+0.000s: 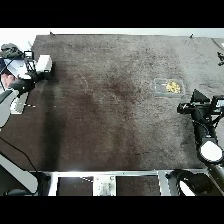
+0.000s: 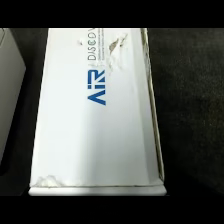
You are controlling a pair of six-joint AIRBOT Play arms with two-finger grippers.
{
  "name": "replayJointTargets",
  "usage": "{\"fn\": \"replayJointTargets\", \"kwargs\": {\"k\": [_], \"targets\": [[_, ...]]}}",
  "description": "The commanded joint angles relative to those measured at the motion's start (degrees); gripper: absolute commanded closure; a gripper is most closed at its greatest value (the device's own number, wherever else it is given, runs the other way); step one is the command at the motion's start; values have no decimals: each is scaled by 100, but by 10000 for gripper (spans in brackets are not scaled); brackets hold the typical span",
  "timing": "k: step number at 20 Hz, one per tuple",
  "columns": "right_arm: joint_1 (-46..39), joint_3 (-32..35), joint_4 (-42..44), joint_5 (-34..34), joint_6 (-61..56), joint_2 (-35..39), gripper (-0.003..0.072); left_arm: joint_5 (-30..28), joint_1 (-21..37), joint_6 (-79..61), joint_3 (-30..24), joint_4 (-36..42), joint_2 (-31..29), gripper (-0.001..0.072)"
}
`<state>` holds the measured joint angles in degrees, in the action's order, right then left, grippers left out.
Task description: Fold the box and place the chain.
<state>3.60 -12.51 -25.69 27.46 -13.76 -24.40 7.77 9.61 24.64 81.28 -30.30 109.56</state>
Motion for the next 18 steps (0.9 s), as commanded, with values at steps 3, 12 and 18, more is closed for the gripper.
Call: {"fn": "replayJointTargets", "kwargs": {"k": [3,12,18], "targets": [[2,2,0,0,0,4,699,734,387,234,-22,-22,-2,701],[2,0,0,0,0,4,699,612,372,184,-146,-243,44,697],[2,0,0,0,0,4,699,570,372,188,-138,-256,-74,4]]}}
